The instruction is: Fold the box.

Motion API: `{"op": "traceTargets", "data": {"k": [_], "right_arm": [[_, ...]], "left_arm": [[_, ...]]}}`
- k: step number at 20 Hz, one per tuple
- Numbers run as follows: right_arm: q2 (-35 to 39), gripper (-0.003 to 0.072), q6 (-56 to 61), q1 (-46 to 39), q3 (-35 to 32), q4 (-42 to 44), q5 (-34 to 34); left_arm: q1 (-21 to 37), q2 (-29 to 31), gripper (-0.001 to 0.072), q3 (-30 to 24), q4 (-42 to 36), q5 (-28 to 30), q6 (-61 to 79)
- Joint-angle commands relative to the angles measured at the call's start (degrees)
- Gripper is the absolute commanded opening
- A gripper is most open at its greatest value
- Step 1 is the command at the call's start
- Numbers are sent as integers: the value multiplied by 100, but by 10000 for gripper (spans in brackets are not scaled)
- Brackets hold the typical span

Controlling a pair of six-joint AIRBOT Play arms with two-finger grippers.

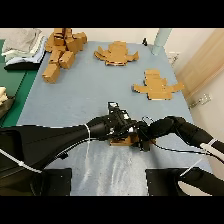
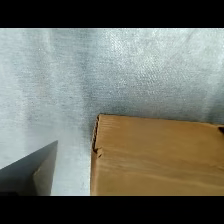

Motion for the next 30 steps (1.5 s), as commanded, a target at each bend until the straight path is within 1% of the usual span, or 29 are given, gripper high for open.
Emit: {"op": "traceTargets", "data": {"k": [1,5,8,10,12,14,16,17,18,19,20,22,24,26,27,28,30], "right_arm": [[0,484,2,2,4,0,2],[0,484,4,2,4,0,2],[0,484,4,2,4,0,2],[0,484,2,2,4,0,2],[0,484,4,2,4,0,2],[0,484,4,2,4,0,2],[0,484,4,2,4,0,2],[0,484,4,2,4,0,2],[0,484,4,2,4,0,2],[0,484,4,2,4,0,2],[0,484,4,2,4,0,2],[0,484,4,2,4,0,2],[0,483,4,2,4,0,2],[0,484,4,2,4,0,2],[0,484,4,2,4,0,2],[0,484,4,2,4,0,2],[0,484,4,2,4,0,2]], "left_arm": [[120,37,577,162,-170,-310,302],[527,55,568,605,-693,-745,986],[955,55,569,761,-1687,-778,1768],[1233,55,569,789,-2144,-793,2114],[1429,55,569,844,-2245,-944,2293],[1606,55,569,898,-2251,-1191,2511],[1788,55,568,984,-2291,-1530,3032],[1882,55,546,1045,-2321,-1749,3453],[1971,55,355,1115,-2321,-2011,3775],[2081,55,187,1187,-2317,-2269,4138],[2190,55,165,1246,-2286,-2446,4415],[2404,55,163,1316,-2201,-2599,4994],[2533,52,13,1318,-2192,-2614,6015],[2555,70,12,1272,-2006,-2461,6800],[2555,140,12,1121,-1880,-2201,7007],[2557,282,12,850,-1904,-1904,7309],[2557,841,11,-107,-2035,-1231,8098]]}}
